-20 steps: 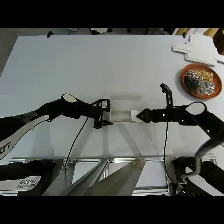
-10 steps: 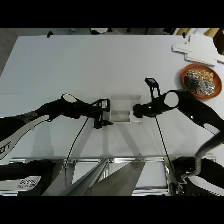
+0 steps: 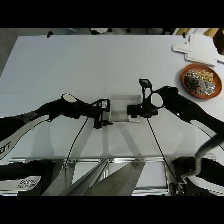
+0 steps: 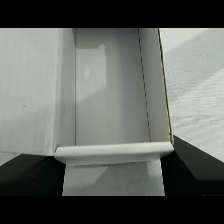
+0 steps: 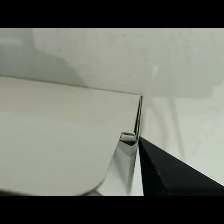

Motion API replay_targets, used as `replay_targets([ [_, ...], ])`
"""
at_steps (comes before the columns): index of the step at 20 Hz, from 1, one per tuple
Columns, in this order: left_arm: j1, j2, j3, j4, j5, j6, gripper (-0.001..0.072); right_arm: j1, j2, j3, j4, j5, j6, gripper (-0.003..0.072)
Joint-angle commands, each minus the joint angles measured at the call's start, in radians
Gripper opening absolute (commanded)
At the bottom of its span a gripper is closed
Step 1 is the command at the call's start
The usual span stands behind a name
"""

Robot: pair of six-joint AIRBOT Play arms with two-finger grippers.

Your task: Fold the box and place the chain.

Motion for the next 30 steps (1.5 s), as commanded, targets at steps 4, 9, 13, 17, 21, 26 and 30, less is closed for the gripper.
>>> replay_targets([
  [4, 0.000, 0.000, 0.000, 0.000, 0.001, 0.000, 0.0082, 0.041, -0.007, 0.005, -0.021, -0.023, 0.118, 0.0408],
  [9, 0.000, 0.000, 0.000, 0.000, 0.001, 0.000, 0.0082, 0.051, -0.048, 0.005, -0.043, -0.001, 0.160, 0.0383],
  [13, 0.000, 0.000, 0.000, 0.000, 0.001, 0.000, 0.0082, 0.051, -0.056, 0.005, -0.074, 0.009, 0.164, 0.0319],
  [17, 0.000, 0.000, 0.000, 0.000, 0.001, 0.000, 0.0082, 0.051, -0.091, 0.005, -0.074, 0.014, 0.167, 0.0320],
  [21, 0.000, 0.000, 0.000, 0.000, 0.001, 0.000, 0.0082, 0.047, -0.090, 0.005, -0.075, 0.008, 0.166, 0.0181],
  [26, 0.000, 0.000, 0.000, 0.000, 0.001, 0.000, 0.0082, 0.047, -0.090, 0.005, -0.074, 0.005, 0.158, 0.0020],
  [30, 0.000, 0.000, 0.000, 0.000, 0.001, 0.000, 0.0082, 0.047, -0.090, 0.005, -0.075, 0.003, 0.157, 0.0205],
])
